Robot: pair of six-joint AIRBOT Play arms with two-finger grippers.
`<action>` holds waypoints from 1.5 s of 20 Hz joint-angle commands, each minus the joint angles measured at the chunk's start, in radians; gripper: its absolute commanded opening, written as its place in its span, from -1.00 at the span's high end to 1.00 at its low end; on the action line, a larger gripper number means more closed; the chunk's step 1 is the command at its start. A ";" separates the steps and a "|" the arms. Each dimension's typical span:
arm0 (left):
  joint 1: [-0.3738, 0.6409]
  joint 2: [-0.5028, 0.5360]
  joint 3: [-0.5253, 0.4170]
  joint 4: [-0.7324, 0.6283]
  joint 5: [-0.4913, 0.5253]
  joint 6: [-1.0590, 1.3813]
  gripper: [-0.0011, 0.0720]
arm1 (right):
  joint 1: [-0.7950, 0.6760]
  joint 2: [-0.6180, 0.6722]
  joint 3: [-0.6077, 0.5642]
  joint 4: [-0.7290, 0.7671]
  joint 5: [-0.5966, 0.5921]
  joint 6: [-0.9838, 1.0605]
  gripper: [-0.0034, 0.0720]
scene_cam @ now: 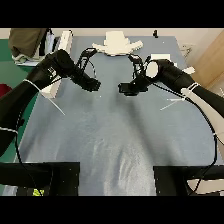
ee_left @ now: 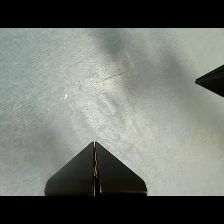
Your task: Fold the box.
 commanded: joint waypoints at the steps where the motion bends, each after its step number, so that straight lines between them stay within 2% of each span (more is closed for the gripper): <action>1: 0.001 0.000 0.001 0.000 0.000 0.000 0.93 | 0.000 0.000 0.001 0.000 0.000 0.000 0.90; 4: 0.001 0.000 0.001 0.000 0.000 0.000 0.94 | -0.004 0.000 0.004 0.000 0.013 0.000 0.86; 5: 0.001 0.000 0.001 0.000 0.000 0.000 0.93 | -0.013 0.000 0.010 -0.001 0.026 0.000 0.62; 6: 0.001 0.000 0.001 0.000 0.001 0.000 0.94 | -0.034 0.000 0.024 -0.007 0.049 0.000 0.48; 9: 0.001 0.000 0.001 0.000 0.000 0.000 0.94 | -0.187 -0.009 0.125 -0.033 0.111 0.003 0.47; 10: 0.001 0.000 0.001 -0.001 0.001 0.000 0.94 | -0.262 -0.024 0.180 -0.030 0.140 0.002 0.31; 11: 0.001 0.000 0.001 -0.001 0.001 0.000 0.93 | -0.346 -0.048 0.244 -0.029 0.166 0.000 0.02; 12: 0.001 0.000 0.001 -0.001 0.000 0.000 0.94 | -0.438 -0.082 0.316 -0.029 0.178 -0.004 -0.04; 14: 0.001 0.000 0.001 -0.002 0.000 0.000 0.93 | -0.603 -0.168 0.449 -0.004 0.151 -0.048 -0.04; 16: 0.001 0.000 0.001 -0.002 0.001 0.000 0.93 | -0.741 -0.270 0.552 0.089 0.077 -0.090 -0.04; 20: 0.001 0.000 0.001 -0.002 0.000 0.000 0.94 | -0.912 -0.488 0.697 0.282 -0.036 -0.140 -0.04; 24: 0.001 0.000 0.001 -0.002 0.000 0.000 0.94 | -0.964 -0.636 0.707 0.457 -0.142 -0.238 -0.04; 27: 0.001 0.000 0.001 -0.002 0.001 0.000 0.94 | -0.966 -0.667 0.707 0.456 -0.242 -0.261 -0.04; 30: 0.001 0.000 0.002 -0.002 0.000 0.000 0.94 | -0.968 -0.667 0.707 0.455 -0.275 -0.313 -0.04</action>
